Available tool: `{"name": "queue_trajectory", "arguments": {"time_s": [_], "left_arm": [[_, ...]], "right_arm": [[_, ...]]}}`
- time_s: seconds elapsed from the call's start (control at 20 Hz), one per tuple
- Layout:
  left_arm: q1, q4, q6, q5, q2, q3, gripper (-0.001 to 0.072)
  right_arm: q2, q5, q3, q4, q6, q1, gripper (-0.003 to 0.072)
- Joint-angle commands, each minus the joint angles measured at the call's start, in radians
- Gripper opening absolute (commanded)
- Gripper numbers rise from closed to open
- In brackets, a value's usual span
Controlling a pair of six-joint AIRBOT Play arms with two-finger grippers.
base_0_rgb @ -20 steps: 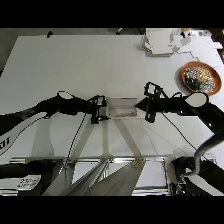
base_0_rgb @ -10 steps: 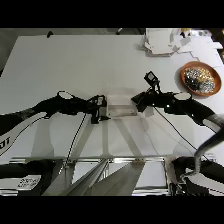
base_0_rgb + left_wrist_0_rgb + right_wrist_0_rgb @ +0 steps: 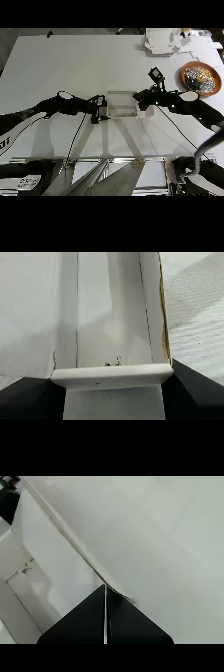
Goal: Fold the box and place the chain.
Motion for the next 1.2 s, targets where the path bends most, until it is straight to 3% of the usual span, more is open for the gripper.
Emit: {"name": "queue_trajectory", "arguments": {"time_s": [0.0,0.2,0.3,0.45,0.55,0.6,0.75,1.15], "left_arm": [[0.0,0.0,-0.001,0.0,0.0,0.001,0.0182],[0.0,0.0,-0.001,0.0,0.0,0.001,0.0182],[0.0,0.0,-0.001,0.0,0.0,0.001,0.0182],[0.0,0.0,-0.001,0.0,0.0,0.001,0.0182],[0.0,0.0,-0.001,0.0,0.0,0.001,0.0182],[0.0,0.0,-0.001,-0.001,0.0,0.001,0.0182],[0.0,0.0,-0.001,-0.001,0.0,0.001,0.0182],[0.0,0.0,-0.001,-0.001,0.0,0.001,0.0182]], "right_arm": [[0.147,0.074,0.001,-0.298,0.098,0.0,0.0021],[0.225,0.351,0.0,-0.739,0.099,0.0,0.0021],[0.22,0.406,-0.005,-0.851,0.097,0.0,0.0021],[0.217,0.386,-0.019,-0.782,-0.034,0.0,0.0035],[0.217,0.278,-0.039,-0.718,-0.117,0.0,0.016],[0.217,0.227,-0.045,-0.7,-0.143,0.0,0.0182],[0.199,0.161,-0.046,-0.655,-0.227,0.0,0.0181],[0.005,0.137,-0.046,-0.443,-0.497,0.0,0.0157]]}}
